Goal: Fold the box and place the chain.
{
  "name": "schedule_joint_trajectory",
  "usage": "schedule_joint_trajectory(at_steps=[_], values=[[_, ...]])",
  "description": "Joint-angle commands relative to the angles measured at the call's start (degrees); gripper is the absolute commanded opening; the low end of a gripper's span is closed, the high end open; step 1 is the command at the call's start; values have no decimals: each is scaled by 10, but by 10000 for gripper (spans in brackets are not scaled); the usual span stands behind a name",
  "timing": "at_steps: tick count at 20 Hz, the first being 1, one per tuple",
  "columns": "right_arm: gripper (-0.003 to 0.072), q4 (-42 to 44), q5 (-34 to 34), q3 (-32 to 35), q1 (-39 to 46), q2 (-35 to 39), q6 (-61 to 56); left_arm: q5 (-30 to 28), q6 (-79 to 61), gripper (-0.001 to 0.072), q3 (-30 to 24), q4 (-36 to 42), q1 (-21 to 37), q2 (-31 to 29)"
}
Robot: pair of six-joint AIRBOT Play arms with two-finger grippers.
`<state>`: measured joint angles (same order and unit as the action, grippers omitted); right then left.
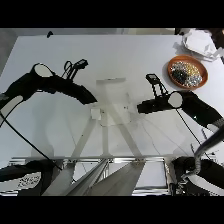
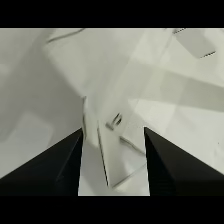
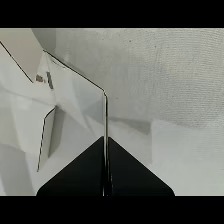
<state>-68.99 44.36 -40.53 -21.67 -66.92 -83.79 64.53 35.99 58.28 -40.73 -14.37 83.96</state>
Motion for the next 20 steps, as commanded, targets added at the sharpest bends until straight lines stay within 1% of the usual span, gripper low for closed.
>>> schedule_joint_trajectory(at_steps=[1,4,12,14,17,19,20], values=[[13,7,4,0,0,0,1,-30,-61,422,1,58,-19,31],[13,7,14,0,0,0,3,-63,-77,426,1,55,-10,37],[13,7,24,0,0,0,3,-50,-120,426,2,71,23,45],[13,7,28,0,0,0,3,-17,-116,426,20,72,28,61],[13,7,30,0,0,0,3,54,-98,446,79,62,29,107],[13,6,30,0,0,0,3,77,-98,466,106,62,29,132],[13,6,30,0,0,0,3,78,-101,486,109,62,29,139]])
